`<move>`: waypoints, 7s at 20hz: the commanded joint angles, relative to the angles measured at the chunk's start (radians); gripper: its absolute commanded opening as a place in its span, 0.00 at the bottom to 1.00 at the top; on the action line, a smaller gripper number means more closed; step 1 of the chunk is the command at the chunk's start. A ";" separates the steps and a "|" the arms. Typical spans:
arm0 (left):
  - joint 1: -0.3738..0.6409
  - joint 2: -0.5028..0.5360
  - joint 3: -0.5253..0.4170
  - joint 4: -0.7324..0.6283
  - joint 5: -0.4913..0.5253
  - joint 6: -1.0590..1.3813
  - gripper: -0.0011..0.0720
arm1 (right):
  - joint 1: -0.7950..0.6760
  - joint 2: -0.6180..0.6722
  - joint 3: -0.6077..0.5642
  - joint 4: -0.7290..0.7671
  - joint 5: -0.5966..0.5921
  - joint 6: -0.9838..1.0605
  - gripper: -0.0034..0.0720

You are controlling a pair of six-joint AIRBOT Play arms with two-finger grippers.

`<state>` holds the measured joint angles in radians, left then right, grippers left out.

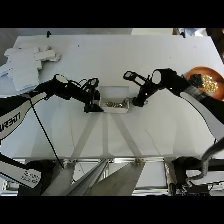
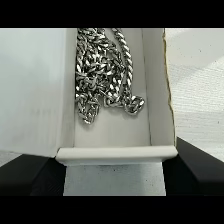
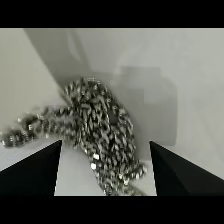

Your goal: Fold the box and place the chain.

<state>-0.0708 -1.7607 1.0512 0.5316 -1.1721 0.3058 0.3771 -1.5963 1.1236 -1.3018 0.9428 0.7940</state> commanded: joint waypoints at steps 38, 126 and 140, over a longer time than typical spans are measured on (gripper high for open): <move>0.000 0.000 0.000 0.000 0.000 0.000 0.56 | 0.278 0.183 0.000 0.253 -0.218 0.205 0.05; 0.000 0.000 0.000 0.000 0.000 0.000 0.56 | 0.290 0.007 0.169 0.044 0.117 0.048 0.31; 0.000 0.000 0.000 0.000 0.000 0.000 0.56 | 0.290 0.129 0.169 0.056 0.060 0.202 0.39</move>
<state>-0.0711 -1.7611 1.0504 0.5316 -1.1740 0.3035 0.6666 -1.4933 1.2922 -1.2549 1.0401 0.9119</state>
